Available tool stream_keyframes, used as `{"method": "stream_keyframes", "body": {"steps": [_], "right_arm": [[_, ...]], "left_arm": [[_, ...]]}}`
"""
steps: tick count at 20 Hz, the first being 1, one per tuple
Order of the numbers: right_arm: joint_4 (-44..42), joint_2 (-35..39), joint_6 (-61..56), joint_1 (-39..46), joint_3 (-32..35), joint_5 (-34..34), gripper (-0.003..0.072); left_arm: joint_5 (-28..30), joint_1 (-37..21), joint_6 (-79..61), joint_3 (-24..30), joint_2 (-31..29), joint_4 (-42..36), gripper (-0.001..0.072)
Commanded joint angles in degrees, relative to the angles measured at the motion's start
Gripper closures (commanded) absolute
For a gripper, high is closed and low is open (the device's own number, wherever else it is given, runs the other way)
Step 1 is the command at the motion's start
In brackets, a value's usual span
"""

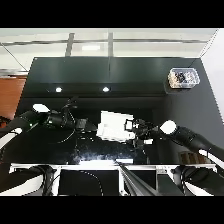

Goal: Fold the box and place the chain.

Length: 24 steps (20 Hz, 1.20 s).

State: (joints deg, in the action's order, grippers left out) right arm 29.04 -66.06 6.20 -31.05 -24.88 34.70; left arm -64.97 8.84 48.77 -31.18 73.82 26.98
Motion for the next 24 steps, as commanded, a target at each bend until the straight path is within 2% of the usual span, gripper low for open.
{"method": "stream_keyframes", "body": {"steps": [1, 3, 6, 15, 17, 22, 24], "right_arm": [[0.0, 0.0, 0.0, 0.0, 0.0, 0.0, 0.0276], [0.0, 0.0, 0.0, 0.0, 0.0, 0.0, 0.0276], [0.0, 0.0, 0.0, 0.0, 0.0, 0.0, 0.0275], [0.0, 0.0, 0.0, 0.0, 0.0, 0.0, 0.0276], [0.0, 0.0, 0.0, 0.0, 0.0, 0.0, 0.0276], [0.0, 0.0, 0.0, 0.0, 0.0, 0.0, 0.0276], [0.0, 0.0, 0.0, 0.0, 0.0, 0.0, 0.0276]], "left_arm": [[2.9, 2.8, 4.1, 0.0, -1.9, 2.4, 0.0001], [8.1, 6.2, 9.7, 0.0, -3.1, 5.6, 0.0001], [15.5, 10.4, 14.7, -0.1, -4.9, 6.2, 0.0001], [16.3, 13.8, 18.1, -4.5, -4.9, 8.0, 0.0001], [16.3, 16.2, 23.1, -6.1, -4.9, 13.6, 0.0002], [16.2, 25.3, 45.0, -10.4, -4.8, 34.0, 0.0027], [13.9, 29.4, 53.1, -12.7, -3.4, 42.6, 0.0030]]}}
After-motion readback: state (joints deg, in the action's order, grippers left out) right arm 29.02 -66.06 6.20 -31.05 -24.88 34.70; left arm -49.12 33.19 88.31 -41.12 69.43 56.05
